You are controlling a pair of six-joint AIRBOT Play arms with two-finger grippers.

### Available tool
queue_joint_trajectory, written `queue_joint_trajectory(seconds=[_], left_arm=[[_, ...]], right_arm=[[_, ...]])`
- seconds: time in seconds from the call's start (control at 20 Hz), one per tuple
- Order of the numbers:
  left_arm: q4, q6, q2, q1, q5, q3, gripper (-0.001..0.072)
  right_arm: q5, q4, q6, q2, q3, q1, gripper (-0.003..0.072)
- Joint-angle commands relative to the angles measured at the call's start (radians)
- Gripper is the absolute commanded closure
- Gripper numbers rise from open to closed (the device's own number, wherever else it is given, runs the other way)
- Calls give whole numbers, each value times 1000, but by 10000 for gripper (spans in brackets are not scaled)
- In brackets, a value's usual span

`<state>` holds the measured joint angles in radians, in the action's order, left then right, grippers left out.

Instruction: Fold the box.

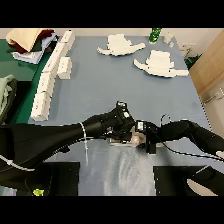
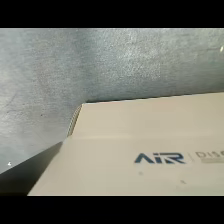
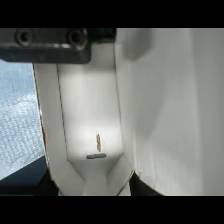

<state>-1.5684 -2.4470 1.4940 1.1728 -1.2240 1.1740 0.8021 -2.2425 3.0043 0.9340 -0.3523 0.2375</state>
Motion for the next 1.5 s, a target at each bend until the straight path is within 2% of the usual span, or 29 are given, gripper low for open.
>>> queue_joint_trajectory(seconds=[0.0, 0.15, 0.2, 0.25, 0.3, 0.4, 0.5, 0.55, 0.6, 0.75, 0.85, 0.95, 1.05, 1.15, 1.25, 1.3, 1.35, 1.4, 1.45], left_arm=[[0, 9, -25, -2, -72, 11, 109], [0, 54, -96, -2, -196, 12, 112], [0, 68, -125, -2, -243, 12, 144], [0, 80, -155, -2, -292, 12, 255], [-6, 89, -183, -2, -331, 12, 306], [-32, 102, -220, -2, -355, 12, 306], [-62, 106, -235, -2, -302, 12, 308], [-65, 131, -235, -2, -258, 12, 374], [-65, 193, -235, -3, -219, 12, 706], [-68, 376, -235, -3, -174, 11, 696], [-10, 513, -263, -28, -152, -13, 696], [124, 718, -347, -109, -49, -114, 696], [245, 960, -460, -216, 99, -259, 696], [299, 1206, -563, -323, 207, -389, 696], [320, 1329, -630, -427, 266, -475, 695], [345, 1405, -650, -476, 281, -505, 691], [397, 1516, -658, -523, 293, -528, 409], [460, 1625, -659, -558, 309, -545, 10], [541, 1733, -658, -592, 319, -564, 29]], right_arm=[[0, -1, -2, 0, 0, 1, 282], [0, -1, -2, 0, 0, 1, 282], [0, -1, -2, 0, 0, 1, 282], [0, -1, -2, 0, 0, 1, 282], [0, -1, -2, 0, 0, 1, 282], [0, -1, -2, 0, 0, 1, 282], [0, -1, -2, 0, 0, 1, 282], [0, -1, -2, 0, 0, 1, 282], [0, -1, -2, 0, 0, 1, 282], [0, -1, -2, 0, 0, 1, 282], [0, -1, -2, 0, 0, 1, 282], [0, -1, -2, 0, 0, 1, 282], [0, -1, -2, 0, 0, 1, 282], [0, -1, -2, 0, 0, 1, 282], [0, -1, -2, 0, 0, 1, 282], [0, -1, -2, 0, 0, 1, 282], [0, -1, -2, 0, 0, 1, 282], [0, -1, -2, 0, 0, 1, 282], [0, -1, -2, 0, 0, 1, 282]])
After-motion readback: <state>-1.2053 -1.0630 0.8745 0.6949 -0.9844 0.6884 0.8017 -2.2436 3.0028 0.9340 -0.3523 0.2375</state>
